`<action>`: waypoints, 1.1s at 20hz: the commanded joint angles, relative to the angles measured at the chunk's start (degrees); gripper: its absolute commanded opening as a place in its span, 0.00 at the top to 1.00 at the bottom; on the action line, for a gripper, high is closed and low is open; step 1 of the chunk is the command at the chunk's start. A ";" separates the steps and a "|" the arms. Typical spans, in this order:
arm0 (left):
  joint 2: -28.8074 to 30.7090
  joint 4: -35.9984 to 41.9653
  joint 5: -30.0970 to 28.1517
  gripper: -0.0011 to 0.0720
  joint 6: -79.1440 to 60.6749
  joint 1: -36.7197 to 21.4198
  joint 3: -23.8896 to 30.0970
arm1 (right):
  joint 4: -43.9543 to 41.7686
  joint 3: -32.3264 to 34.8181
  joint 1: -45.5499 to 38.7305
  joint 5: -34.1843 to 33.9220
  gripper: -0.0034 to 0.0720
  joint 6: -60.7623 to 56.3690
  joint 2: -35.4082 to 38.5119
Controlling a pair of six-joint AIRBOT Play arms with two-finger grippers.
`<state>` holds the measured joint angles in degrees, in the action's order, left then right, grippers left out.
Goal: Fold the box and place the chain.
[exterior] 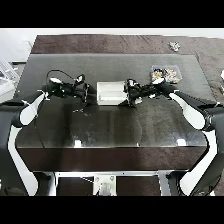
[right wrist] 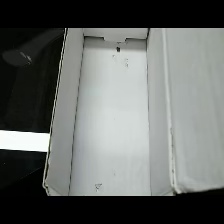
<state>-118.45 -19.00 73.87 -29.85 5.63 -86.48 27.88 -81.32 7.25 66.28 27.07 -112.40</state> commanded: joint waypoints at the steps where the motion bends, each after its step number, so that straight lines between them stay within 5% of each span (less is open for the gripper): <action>1: -0.63 1.11 -1.79 0.00 0.44 0.52 -0.07 | 0.00 0.00 0.04 0.02 0.17 -0.02 -0.02; 22: -0.81 2.08 -7.45 0.00 -1.70 3.63 0.00 | 0.02 -0.02 0.04 0.02 0.17 0.00 -0.02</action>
<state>-119.22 -17.08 66.67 -31.55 9.04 -86.46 27.90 -81.34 7.22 66.22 27.05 -112.40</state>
